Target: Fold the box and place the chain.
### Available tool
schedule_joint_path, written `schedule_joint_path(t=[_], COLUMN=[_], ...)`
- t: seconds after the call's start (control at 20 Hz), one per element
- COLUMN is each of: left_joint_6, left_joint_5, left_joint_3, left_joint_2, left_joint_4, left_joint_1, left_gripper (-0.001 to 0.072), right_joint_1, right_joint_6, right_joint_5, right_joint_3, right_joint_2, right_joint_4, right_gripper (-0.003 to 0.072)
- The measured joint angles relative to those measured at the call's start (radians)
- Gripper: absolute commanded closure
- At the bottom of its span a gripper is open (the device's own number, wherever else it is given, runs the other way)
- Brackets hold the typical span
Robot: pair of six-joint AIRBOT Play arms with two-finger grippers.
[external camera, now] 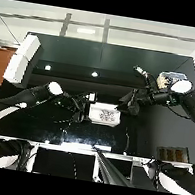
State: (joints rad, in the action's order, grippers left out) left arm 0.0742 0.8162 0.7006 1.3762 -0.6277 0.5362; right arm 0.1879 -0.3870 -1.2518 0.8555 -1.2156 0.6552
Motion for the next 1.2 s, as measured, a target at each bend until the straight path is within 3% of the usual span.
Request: schedule_joint_path(t=[0.3, 0.4, 0.8, 0.85, 0.9, 1.2], left_joint_6=[0.000, 0.000, 0.000, 0.000, 0.000, 0.000], left_joint_5=[0.000, 0.000, 0.000, 0.000, 0.000, 0.000], left_joint_3=[0.000, 0.000, 0.000, 0.000, 0.000, 0.000], left_joint_2=[0.000, 0.000, 0.000, 0.000, 0.000, 0.000], left_joint_4=[0.000, 0.000, 0.000, 0.000, 0.000, 0.000], left_joint_1=[0.000, 0.000, 0.000, 0.000, 0.000, 0.000], left_gripper=[0.0232, 0.0232, 0.0232, 0.0232, 0.0232, 0.0232], right_joint_1=[0.035, 0.064, 0.113, 0.114, 0.116, 0.117], right_joint_6=[0.055, 0.063, 0.068, 0.061, 0.058, 0.018], right_joint_5=[0.011, 0.031, 0.067, 0.065, 0.061, 0.033], right_joint_3=[-0.008, -0.013, -0.018, -0.018, -0.018, -0.018], right_joint_2=[-0.005, -0.006, -0.006, -0.004, 0.000, 0.011], right_joint_4=[0.048, 0.076, 0.112, 0.111, 0.108, 0.105], right_gripper=[-0.0007, 0.0203, 0.0223, 0.0255, 0.0348, 0.0388])
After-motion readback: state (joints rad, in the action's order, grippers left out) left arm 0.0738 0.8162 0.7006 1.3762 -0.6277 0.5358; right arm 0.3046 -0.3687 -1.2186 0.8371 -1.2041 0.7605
